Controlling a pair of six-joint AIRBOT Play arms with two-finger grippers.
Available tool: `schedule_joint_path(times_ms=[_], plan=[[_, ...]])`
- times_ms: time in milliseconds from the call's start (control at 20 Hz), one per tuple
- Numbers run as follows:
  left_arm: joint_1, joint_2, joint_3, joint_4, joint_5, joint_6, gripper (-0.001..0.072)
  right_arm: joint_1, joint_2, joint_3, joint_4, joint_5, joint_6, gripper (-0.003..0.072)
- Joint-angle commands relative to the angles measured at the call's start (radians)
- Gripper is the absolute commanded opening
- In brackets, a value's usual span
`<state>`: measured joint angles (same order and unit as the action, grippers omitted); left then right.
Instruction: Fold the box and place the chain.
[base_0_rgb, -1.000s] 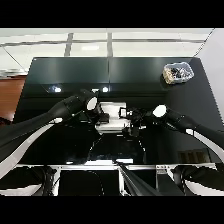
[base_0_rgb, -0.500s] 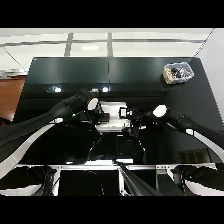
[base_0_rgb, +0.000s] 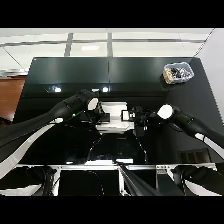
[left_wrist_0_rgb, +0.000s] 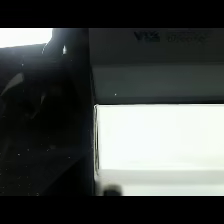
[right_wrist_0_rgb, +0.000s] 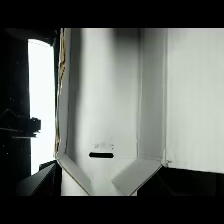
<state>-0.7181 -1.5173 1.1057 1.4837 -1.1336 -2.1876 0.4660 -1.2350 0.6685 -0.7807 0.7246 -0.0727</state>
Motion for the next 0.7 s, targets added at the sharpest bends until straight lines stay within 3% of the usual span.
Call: schedule_joint_path(times_ms=[0, 50, 150, 250, 300, 600, 650], plan=[[0.0, 0.0, 0.001, -0.001, 0.001, -0.001, 0.0025, -0.003, 0.013, 0.001, -0.059, 0.023, 0.018, 0.0701], [0.0, 0.0, 0.001, -0.002, 0.0, -0.001, 0.0025, -0.003, 0.013, 0.0, -0.058, 0.024, 0.018, 0.0699], [0.0, 0.0, 0.001, -0.002, -0.001, -0.001, 0.0025, -0.003, 0.013, 0.0, -0.046, 0.024, 0.017, 0.0461], [0.0, 0.0, 0.001, -0.002, 0.0, -0.001, 0.0025, -0.002, 0.012, 0.0, 0.022, 0.024, 0.013, 0.0288], [0.0, 0.0, 0.001, -0.002, 0.001, -0.001, 0.0025, -0.002, 0.011, -0.002, 0.073, 0.021, 0.008, 0.024], [0.0, 0.0, 0.001, -0.003, 0.006, -0.001, 0.0026, 0.0, -0.069, -0.003, 0.341, -0.014, 0.006, 0.0242], [0.0, 0.0, 0.001, -0.003, 0.003, -0.001, 0.0026, 0.0, -0.083, -0.003, 0.356, -0.014, 0.008, 0.027]])
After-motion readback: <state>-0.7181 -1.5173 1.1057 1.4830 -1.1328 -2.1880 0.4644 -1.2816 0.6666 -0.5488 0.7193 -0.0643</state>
